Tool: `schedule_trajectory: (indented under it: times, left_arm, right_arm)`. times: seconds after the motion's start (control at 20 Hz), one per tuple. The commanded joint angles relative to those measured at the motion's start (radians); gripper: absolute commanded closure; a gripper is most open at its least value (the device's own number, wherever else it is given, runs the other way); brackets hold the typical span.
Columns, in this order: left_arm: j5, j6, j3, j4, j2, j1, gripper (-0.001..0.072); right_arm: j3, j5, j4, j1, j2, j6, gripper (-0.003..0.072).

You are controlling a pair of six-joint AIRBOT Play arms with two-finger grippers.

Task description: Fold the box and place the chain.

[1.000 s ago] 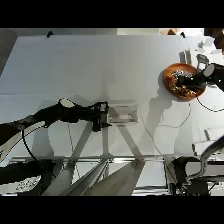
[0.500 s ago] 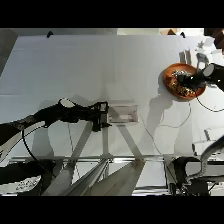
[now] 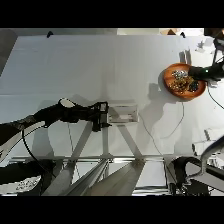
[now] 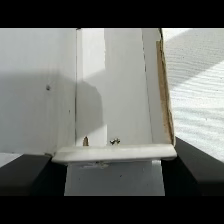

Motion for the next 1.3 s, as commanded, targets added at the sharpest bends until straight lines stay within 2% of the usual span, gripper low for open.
schedule_trajectory:
  times: [0.0,0.2,0.35,0.8,0.95,1.25]
  left_arm:
    - [0.000,0.000,0.000,0.000,0.000,0.000,0.0497]
    - [0.000,0.000,0.000,0.000,0.000,0.000,0.0497]
    - [0.000,0.000,0.000,0.000,0.000,0.000,0.0497]
    - [0.000,0.000,0.000,0.000,0.000,0.000,0.0497]
    - [0.000,0.000,0.000,0.000,0.000,0.000,0.0497]
    - [0.000,0.000,0.000,0.000,0.000,0.000,0.0497]
  right_arm:
    - [-0.091,0.072,-0.016,0.031,0.182,-0.069,0.0661]
    - [-0.196,0.152,-0.019,0.106,0.377,-0.116,0.0661]
    - [-0.206,0.146,-0.019,0.126,0.447,-0.117,0.0661]
    - [-0.207,0.208,-0.014,0.138,0.456,-0.140,0.0661]
    - [-0.211,0.237,-0.018,0.188,0.460,-0.187,0.0661]
    - [-0.211,0.369,-0.010,0.339,0.460,-0.190,0.0661]
